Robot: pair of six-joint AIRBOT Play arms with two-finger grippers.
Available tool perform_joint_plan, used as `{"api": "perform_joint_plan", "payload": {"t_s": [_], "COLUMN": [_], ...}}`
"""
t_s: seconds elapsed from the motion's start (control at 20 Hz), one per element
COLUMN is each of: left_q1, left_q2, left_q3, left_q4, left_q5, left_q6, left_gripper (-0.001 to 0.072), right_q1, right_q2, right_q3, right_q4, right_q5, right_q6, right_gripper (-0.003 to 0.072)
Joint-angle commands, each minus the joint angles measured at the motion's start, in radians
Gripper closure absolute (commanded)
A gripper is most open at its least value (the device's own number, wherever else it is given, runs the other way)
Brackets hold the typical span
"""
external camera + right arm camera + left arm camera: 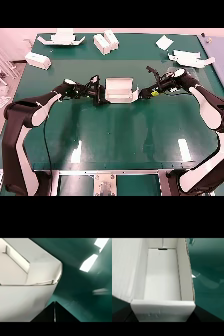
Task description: Fold the box and place the chain.
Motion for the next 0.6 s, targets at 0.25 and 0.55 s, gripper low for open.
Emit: {"api": "perform_joint_plan", "payload": {"t_s": [0.25,0.55], "left_q1": [0.000,0.000], "left_q2": [0.001,0.001], "left_q3": [0.000,0.000], "left_q4": [0.000,0.000], "left_q5": [0.000,0.000], "left_q6": [0.000,0.000], "left_gripper": [0.0173,0.0173], "right_q1": [0.031,0.046], "right_q2": [0.049,0.049], "right_q3": [0.035,0.064], "right_q4": [-0.023,-0.021], "right_q5": [0.011,0.015], "right_q6": [0.077,0.090], "right_gripper": [0.0641,0.0537]}}
